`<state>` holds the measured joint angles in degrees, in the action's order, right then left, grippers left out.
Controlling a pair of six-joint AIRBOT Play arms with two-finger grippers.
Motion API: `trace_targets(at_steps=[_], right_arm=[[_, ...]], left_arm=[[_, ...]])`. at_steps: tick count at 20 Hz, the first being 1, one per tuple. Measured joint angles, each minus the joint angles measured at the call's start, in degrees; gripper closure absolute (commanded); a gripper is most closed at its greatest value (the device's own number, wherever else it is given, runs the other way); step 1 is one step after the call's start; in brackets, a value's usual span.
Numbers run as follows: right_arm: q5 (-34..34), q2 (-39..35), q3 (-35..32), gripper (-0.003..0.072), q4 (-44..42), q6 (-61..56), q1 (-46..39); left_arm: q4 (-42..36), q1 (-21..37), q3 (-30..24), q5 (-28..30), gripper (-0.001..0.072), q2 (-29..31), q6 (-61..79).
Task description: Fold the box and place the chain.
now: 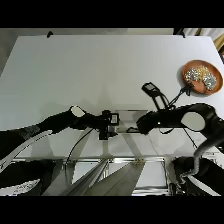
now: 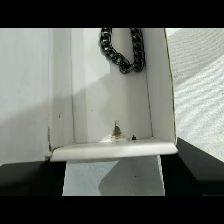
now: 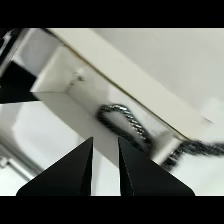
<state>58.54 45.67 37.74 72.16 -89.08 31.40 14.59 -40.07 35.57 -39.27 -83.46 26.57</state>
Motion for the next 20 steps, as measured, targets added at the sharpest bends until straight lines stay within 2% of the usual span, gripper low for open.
trace_targets(at_steps=[4,7,19,20], right_arm=[[5.49,-5.05,-0.02,0.0509,11.21,-8.04,-5.68],[7.3,-4.72,-0.42,0.0509,15.08,-10.56,-9.84],[0.68,14.64,-0.72,0.0511,17.44,-12.35,-13.18],[-0.44,15.34,-0.72,0.0536,17.22,-12.46,-13.2]], left_arm=[[0.0,0.0,0.0,0.0,0.0455,0.0,0.0],[0.0,0.0,0.0,0.0,0.0455,0.0,0.0],[0.0,0.0,0.0,0.0,0.0455,0.0,0.0],[0.0,0.0,0.0,0.0,0.0455,0.0,0.0]])
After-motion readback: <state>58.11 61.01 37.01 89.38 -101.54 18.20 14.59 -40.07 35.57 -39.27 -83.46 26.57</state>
